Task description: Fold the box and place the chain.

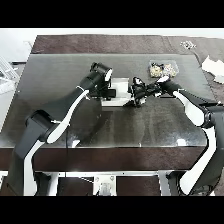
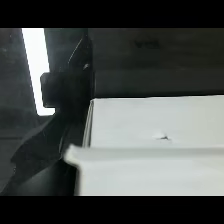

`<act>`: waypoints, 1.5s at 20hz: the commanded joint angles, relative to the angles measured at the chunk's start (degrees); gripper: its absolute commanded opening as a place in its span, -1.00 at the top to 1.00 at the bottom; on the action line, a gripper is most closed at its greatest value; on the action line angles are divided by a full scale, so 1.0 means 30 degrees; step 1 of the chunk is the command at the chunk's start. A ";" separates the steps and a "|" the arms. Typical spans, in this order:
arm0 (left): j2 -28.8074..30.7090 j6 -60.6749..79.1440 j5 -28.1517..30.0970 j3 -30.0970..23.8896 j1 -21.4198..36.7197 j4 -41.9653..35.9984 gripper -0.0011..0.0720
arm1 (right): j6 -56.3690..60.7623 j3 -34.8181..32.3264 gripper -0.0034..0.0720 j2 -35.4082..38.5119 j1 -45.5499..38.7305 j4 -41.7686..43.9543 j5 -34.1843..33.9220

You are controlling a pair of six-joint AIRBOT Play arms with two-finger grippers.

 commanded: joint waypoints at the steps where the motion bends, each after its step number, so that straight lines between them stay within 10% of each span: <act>1: -0.0219 -0.0663 -0.0437 0.0197 0.0029 -0.0007 -0.09 | 0.0007 0.0000 -0.63 0.0007 0.0000 0.0000 0.0007; 4: -0.0219 -0.1027 -0.0393 0.0204 0.0029 -0.0066 0.03 | 0.0007 0.0000 -0.63 0.0007 0.0000 0.0000 0.0007; 6: -0.0219 -0.1093 -0.0262 0.0204 0.0029 -0.0073 0.50 | 0.0007 0.0000 -0.63 0.0007 0.0000 0.0000 0.0000; 10: -0.0219 -0.1158 -0.0219 0.0204 0.0029 -0.0131 0.51 | 0.0007 0.0000 -0.63 0.0007 0.0000 0.0000 0.0000; 12: -0.0226 -0.1151 -0.0051 0.0197 0.0029 -0.0138 0.91 | 0.0007 0.0000 -0.63 0.0007 0.0000 0.0007 0.0007; 20: -0.0189 -0.1144 0.0845 0.0204 0.0568 -0.2040 0.89 | 0.0000 0.0000 -0.63 0.0007 0.0000 0.0007 0.0000; 22: 0.0015 -0.1064 0.0758 0.0197 0.0787 -0.2484 -0.62 | 0.0007 0.0000 -0.63 0.0007 0.0000 0.0000 0.0007; 30: 0.1647 0.4561 -0.1005 0.0240 0.2892 -0.8524 -0.67 | 0.0007 0.0000 -0.63 0.0007 0.0000 0.0000 0.0000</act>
